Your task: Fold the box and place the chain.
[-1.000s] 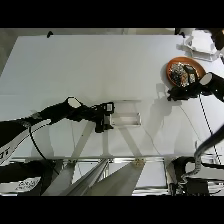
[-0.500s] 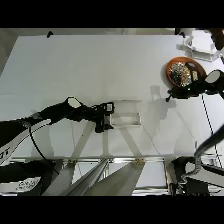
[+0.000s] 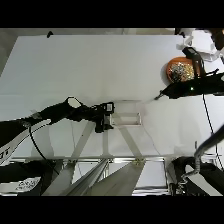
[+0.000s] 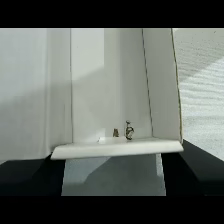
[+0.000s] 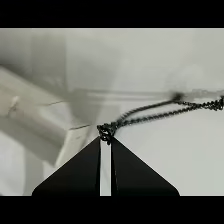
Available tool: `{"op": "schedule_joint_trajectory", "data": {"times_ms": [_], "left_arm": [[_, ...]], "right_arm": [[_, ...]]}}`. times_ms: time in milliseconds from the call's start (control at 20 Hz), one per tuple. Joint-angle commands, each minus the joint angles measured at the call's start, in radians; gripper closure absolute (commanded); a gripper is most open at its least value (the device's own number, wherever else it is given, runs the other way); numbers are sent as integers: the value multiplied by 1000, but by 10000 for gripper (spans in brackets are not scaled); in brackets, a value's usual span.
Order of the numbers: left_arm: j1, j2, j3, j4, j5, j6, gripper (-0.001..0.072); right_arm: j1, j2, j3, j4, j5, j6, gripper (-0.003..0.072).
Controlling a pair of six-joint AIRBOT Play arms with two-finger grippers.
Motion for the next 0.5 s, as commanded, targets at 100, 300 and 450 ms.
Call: {"op": "schedule_joint_trajectory", "data": {"times_ms": [100,300,450], "left_arm": [[0,-1,0,0,0,0,389],[0,-1,0,0,0,0,389],[0,-1,0,0,0,0,389]], "right_arm": [[158,164,1,21,60,39,672],[199,269,1,45,58,64,672],[217,325,1,110,31,64,672]]}}
